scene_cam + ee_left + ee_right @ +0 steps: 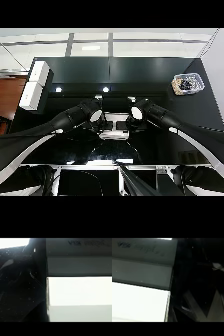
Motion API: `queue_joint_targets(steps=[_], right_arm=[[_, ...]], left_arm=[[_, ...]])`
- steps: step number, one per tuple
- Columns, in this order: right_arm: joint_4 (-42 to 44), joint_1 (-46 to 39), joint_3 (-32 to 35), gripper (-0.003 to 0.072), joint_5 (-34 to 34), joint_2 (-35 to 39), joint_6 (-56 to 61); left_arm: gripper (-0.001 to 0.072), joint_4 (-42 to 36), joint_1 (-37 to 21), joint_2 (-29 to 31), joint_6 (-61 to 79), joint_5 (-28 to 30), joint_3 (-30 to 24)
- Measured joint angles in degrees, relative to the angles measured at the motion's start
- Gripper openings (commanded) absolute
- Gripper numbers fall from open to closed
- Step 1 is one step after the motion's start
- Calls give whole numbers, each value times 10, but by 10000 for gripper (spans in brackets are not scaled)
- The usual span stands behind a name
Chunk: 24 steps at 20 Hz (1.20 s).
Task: Fold the box and place the chain.
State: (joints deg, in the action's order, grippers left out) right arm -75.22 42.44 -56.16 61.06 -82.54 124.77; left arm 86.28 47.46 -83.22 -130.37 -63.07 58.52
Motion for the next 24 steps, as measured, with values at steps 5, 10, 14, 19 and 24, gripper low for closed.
queue_joint_targets(steps=[5,10,14,19,24], right_arm=[[1,0,-1,9,0,-4,27],[2,0,-1,208,-5,-6,32],[8,0,-1,9,-4,-5,39],[14,0,-1,274,-10,-5,37],[13,0,-2,275,-2,4,20]], left_arm=[[26,-2,0,0,-1,-2,0],[26,2,0,0,1,-1,0],[26,0,0,0,0,-3,0],[26,0,0,-1,1,-1,0],[26,0,0,0,1,-2,0]])
